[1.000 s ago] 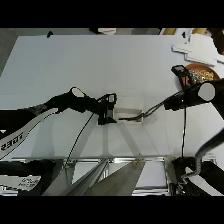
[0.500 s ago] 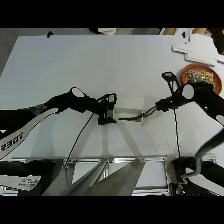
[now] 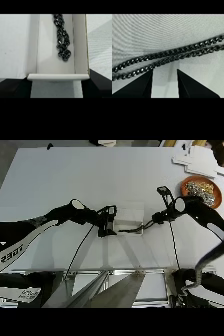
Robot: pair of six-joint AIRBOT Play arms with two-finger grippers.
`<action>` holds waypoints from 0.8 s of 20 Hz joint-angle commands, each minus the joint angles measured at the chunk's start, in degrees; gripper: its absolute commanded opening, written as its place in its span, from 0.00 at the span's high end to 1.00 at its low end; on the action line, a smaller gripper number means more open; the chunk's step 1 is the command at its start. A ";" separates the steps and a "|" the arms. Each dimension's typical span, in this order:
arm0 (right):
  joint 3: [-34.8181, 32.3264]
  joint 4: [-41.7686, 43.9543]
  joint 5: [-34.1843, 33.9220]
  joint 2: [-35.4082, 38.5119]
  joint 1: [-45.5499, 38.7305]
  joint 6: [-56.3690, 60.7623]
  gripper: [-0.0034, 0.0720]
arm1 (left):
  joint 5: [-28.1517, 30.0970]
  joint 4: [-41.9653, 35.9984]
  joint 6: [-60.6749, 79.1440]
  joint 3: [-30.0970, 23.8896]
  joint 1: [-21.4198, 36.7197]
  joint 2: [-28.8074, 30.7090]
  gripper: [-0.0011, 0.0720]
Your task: Fold the box and place the chain.
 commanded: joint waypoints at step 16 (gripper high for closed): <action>-0.02 -1.01 0.13 -2.45 0.07 0.66 0.94 | 0.00 0.00 0.00 0.07 0.04 0.04 0.70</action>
